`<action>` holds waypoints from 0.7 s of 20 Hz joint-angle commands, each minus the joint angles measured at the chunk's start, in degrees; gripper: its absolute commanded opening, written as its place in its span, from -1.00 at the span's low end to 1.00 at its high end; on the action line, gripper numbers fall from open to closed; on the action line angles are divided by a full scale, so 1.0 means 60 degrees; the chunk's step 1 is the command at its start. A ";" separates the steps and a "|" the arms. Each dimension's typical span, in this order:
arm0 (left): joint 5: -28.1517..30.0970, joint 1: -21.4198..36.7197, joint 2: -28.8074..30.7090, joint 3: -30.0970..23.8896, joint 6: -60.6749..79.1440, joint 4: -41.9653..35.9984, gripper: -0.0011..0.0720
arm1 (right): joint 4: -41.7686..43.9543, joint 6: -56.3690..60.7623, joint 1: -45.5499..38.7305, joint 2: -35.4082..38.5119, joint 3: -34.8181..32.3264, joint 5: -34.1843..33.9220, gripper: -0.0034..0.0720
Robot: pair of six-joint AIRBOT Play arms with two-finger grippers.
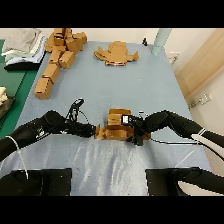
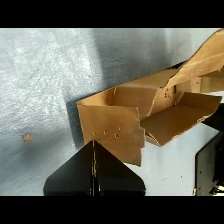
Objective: Fold the box.
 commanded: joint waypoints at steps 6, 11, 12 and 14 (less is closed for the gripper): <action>0.0215 0.0036 -0.0058 0.0011 -0.0382 0.1275 -0.94 | 0.0000 0.0004 0.0004 -0.0004 0.0004 0.0004 0.64; 0.0262 -0.0321 -0.0361 0.0058 -0.0455 0.0896 -0.94 | 0.0000 0.0004 0.0004 -0.0004 0.0004 0.0004 0.64; 0.0273 -0.0448 -0.0466 0.0058 -0.0463 0.0896 -0.94 | 0.0000 0.0004 0.0004 -0.0004 0.0004 0.0004 0.64; 0.0291 -0.0579 -0.0699 0.0073 -0.0474 0.0892 -0.94 | 0.0000 0.0004 0.0004 -0.0004 0.0004 0.0004 0.64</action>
